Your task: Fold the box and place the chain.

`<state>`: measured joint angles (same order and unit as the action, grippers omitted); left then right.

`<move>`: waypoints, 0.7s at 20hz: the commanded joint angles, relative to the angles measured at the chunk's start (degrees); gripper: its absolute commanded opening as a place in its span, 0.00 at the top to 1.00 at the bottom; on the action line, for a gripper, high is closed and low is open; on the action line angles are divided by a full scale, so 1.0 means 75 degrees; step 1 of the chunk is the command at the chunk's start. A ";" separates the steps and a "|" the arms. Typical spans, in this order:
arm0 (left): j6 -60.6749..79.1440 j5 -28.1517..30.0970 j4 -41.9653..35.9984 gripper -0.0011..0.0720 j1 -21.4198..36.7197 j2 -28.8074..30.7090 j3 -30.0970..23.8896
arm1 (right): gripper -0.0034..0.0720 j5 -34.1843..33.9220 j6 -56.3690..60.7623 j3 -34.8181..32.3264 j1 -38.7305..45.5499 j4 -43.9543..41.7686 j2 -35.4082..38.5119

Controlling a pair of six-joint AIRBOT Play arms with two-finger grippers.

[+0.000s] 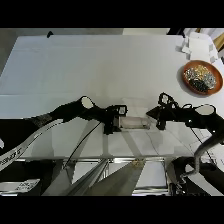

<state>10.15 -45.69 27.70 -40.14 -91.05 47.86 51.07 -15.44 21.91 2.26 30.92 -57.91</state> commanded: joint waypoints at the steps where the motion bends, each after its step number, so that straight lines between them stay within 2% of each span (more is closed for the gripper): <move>1: 0.0012 0.0003 0.0006 0.89 0.0006 0.0006 0.0003 | 0.94 0.0015 0.0003 -0.0003 -0.0009 0.0041 -0.0015; 4: 0.0015 0.0003 0.0006 0.89 0.0006 0.0006 0.0003 | 0.94 0.0169 -0.0006 -0.0003 -0.0009 -0.0082 -0.0009; 8: 0.0015 0.0003 0.0006 0.89 0.0006 0.0006 0.0003 | 0.94 0.0851 -0.0408 -0.0003 -0.0006 -0.0306 0.0321; 14: 0.0015 0.0003 0.0003 0.89 0.0006 0.0006 0.0003 | 0.94 0.1623 -0.0318 -0.0003 0.0000 0.0880 0.1670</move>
<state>10.28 -45.65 27.77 -40.16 -91.05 47.86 59.79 -18.02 21.89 2.22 32.95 -49.69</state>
